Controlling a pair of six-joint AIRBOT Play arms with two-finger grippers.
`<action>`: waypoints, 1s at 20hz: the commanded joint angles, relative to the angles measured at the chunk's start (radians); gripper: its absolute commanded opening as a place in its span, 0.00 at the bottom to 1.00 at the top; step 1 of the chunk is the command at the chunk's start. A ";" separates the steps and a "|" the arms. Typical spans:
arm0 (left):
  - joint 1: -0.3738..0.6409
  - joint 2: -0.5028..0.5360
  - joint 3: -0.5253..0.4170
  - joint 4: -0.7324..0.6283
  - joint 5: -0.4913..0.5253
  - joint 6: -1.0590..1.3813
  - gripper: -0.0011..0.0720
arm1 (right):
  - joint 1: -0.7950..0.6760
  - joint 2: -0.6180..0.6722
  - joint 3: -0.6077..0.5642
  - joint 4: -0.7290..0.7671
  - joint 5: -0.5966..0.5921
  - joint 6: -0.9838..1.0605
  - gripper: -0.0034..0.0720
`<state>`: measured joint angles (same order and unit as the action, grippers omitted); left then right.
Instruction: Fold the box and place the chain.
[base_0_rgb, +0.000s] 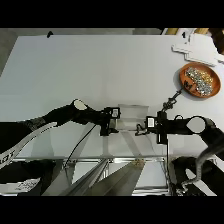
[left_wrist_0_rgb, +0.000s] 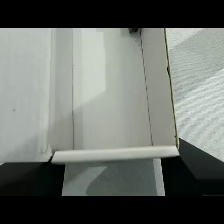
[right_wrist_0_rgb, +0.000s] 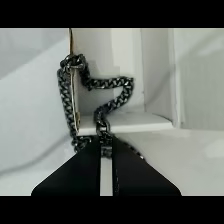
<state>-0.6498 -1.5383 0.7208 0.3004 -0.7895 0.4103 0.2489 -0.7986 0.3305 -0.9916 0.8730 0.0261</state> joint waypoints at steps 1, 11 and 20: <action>0.000 0.000 0.000 0.000 0.000 0.000 0.25 | 0.001 -0.002 0.000 -0.071 0.002 -0.008 0.07; 0.000 0.000 0.000 0.000 0.000 0.000 0.25 | 0.000 0.069 0.189 -0.315 0.148 0.349 0.07; 0.000 0.000 0.000 0.000 0.000 0.000 0.25 | 0.103 0.056 0.519 -0.046 0.297 0.476 0.07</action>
<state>-0.6498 -1.5383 0.7208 0.3004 -0.7895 0.4103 0.2924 -0.7334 0.7998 -1.1320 1.1549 0.4675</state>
